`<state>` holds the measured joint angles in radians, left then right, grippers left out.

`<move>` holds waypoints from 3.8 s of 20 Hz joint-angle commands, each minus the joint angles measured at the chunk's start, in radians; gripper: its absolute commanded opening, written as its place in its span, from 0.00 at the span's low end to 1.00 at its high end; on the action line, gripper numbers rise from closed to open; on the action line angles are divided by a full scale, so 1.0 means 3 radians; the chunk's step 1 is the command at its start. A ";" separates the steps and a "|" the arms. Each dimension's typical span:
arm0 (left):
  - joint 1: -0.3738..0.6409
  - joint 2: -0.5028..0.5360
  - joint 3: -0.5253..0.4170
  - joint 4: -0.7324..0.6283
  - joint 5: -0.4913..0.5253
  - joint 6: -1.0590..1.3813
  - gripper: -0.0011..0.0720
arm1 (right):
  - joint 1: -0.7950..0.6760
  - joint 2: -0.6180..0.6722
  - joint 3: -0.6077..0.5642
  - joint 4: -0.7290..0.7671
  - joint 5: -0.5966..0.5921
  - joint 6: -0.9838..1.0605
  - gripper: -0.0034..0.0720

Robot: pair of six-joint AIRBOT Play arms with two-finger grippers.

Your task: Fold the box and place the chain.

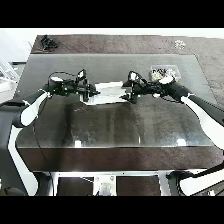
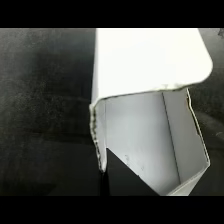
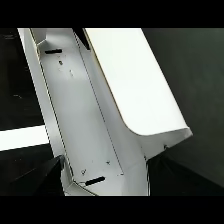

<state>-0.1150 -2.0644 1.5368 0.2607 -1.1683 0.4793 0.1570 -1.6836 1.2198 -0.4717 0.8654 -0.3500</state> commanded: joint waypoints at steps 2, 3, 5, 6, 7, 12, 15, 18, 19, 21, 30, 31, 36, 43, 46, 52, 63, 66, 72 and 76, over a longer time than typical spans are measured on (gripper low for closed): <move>0.0000 0.0003 0.0000 -0.0001 0.0001 0.0001 0.04 | -0.0088 -0.0183 0.0224 -0.0139 0.0296 0.0104 0.96; 0.0000 0.0003 0.0000 0.0000 -0.0001 0.0001 0.04 | -0.0098 -0.0237 0.0277 -0.0140 0.0354 0.0104 0.96; 0.0000 0.0003 0.0000 -0.0001 -0.0003 0.0001 0.04 | -0.0107 -0.0347 0.0388 -0.0158 0.0435 0.0103 0.96; 0.0000 0.0003 0.0000 -0.0001 -0.0001 0.0001 0.04 | -0.0106 -0.0394 0.0439 -0.0192 0.0474 0.0104 0.96; 0.0000 0.0003 0.0000 0.0000 -0.0001 0.0001 0.04 | -0.0106 -0.0437 0.0490 -0.0215 0.0537 0.0104 0.96; 0.0000 0.0003 0.0000 -0.0001 -0.0001 0.0001 0.04 | -0.0102 -0.0618 0.0689 -0.0215 0.0792 0.0106 0.96; 0.0000 0.0003 0.0000 0.0000 -0.0001 0.0001 0.04 | -0.0074 -0.0661 0.0688 -0.0233 0.0890 0.0205 0.96; 0.0000 0.0003 0.0000 -0.0001 -0.0004 0.0001 0.04 | -0.0024 -0.0698 0.0682 -0.0243 0.0907 0.0205 0.96; 0.0000 0.0003 0.0000 -0.0001 -0.0003 0.0001 0.04 | -0.0003 -0.0711 0.0682 -0.0240 0.0926 0.0203 0.96; 0.0000 0.0003 0.0000 -0.0001 -0.0001 0.0001 0.04 | 0.0008 -0.0740 0.0694 -0.0239 0.0921 0.0192 0.96; 0.0000 0.0003 0.0000 -0.0001 -0.0003 0.0001 0.04 | -0.0015 -0.0851 0.0754 -0.0209 0.0921 0.0056 0.96; 0.0000 0.0003 0.0000 -0.0001 -0.0001 0.0001 0.04 | -0.0015 -0.0866 0.0764 -0.0198 0.0923 0.0052 0.96; 0.0000 0.0003 0.0000 -0.0001 -0.0001 0.0001 0.04 | -0.0014 -0.0918 0.0851 -0.0200 0.0926 0.0048 0.96; 0.0000 0.0003 0.0000 -0.0001 -0.0001 0.0001 0.04 | -0.0004 -0.0958 0.0849 -0.0187 0.0987 0.0042 0.96; 0.0000 0.0003 0.0000 -0.0001 -0.0001 0.0001 0.04 | -0.0003 -0.0978 0.0849 -0.0086 0.0987 0.0038 0.96; 0.0000 0.0003 0.0000 -0.0001 -0.0001 0.0001 0.04 | -0.0003 -0.0989 0.0849 -0.0088 0.0987 0.0038 0.95; 0.0000 0.0003 0.0000 -0.0001 -0.0001 0.0001 0.04 | -0.0004 -0.1026 0.0849 -0.0100 0.0987 0.0013 0.90; 0.0000 0.0003 0.0000 -0.0001 -0.0001 0.0001 0.04 | -0.0004 -0.1026 0.0849 -0.0100 0.0985 -0.0011 0.88; 0.0000 0.0003 0.0000 -0.0001 -0.0001 0.0001 0.04 | -0.0005 -0.1026 0.0849 -0.0100 0.0985 -0.0036 0.82; 0.0000 0.0003 0.0000 -0.0001 -0.0001 0.0001 0.04 | -0.0008 -0.1026 0.0849 -0.0099 0.0984 -0.0036 0.82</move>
<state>-0.1150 -2.0644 1.5364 0.2604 -1.1698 0.4793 0.1551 -1.9907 1.4742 -0.5018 1.1603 -0.3599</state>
